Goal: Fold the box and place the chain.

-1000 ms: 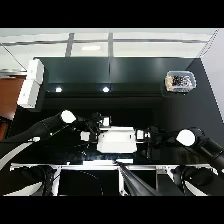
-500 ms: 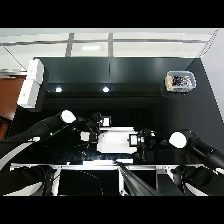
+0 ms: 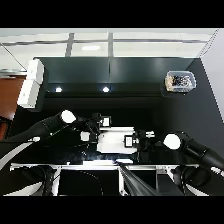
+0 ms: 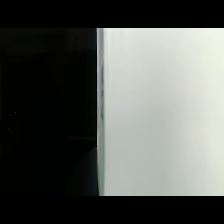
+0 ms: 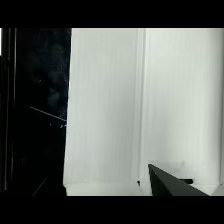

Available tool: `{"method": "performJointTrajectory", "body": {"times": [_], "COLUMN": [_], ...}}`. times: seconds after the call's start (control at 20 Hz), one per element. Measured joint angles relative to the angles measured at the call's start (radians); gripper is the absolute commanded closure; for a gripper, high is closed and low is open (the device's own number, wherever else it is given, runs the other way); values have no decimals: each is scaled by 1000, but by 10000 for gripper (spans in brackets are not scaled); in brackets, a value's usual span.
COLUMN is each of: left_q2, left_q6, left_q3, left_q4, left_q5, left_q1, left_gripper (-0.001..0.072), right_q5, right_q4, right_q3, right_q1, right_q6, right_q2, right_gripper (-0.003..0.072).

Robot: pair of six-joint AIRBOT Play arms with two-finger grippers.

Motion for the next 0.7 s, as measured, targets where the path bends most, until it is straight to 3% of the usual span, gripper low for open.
{"method": "performJointTrajectory", "body": {"times": [0.7], "left_q2": [0], "left_q6": [-2], "left_q3": [0], "left_q4": [0], "left_q5": [-16], "left_q1": [0], "left_gripper": [682], "right_q5": [18], "right_q4": [-95], "right_q3": [106], "right_q1": [-130], "right_q6": [62], "right_q2": [19], "right_gripper": [30]}}
